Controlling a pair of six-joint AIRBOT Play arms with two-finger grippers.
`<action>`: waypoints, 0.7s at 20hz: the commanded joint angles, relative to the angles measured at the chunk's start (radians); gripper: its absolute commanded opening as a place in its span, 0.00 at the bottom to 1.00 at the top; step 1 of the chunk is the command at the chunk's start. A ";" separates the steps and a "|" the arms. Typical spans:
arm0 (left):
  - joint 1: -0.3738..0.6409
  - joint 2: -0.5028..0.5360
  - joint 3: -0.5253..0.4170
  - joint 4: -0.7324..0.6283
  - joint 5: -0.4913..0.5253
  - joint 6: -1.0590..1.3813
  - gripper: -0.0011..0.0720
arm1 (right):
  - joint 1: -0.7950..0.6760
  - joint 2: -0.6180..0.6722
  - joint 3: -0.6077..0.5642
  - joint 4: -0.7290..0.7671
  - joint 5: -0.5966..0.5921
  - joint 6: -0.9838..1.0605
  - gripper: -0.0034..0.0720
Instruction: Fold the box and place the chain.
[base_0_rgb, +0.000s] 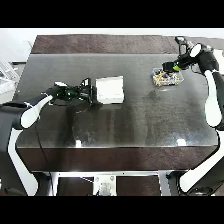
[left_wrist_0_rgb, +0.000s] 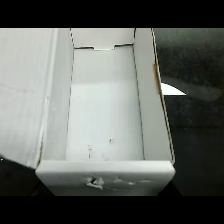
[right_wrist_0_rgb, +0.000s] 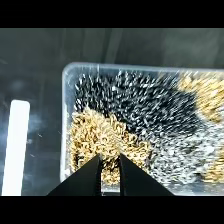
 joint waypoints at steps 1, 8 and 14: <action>0.000 0.000 0.000 0.000 0.000 0.000 0.59 | 0.006 0.087 0.008 -0.007 0.002 0.008 0.05; 0.000 0.000 0.000 0.000 0.000 0.000 0.58 | 0.108 0.416 0.008 -0.007 0.003 -0.023 0.05; 0.000 0.000 0.000 0.000 0.000 0.000 0.59 | 0.297 0.650 0.008 -0.007 -0.070 -0.057 0.05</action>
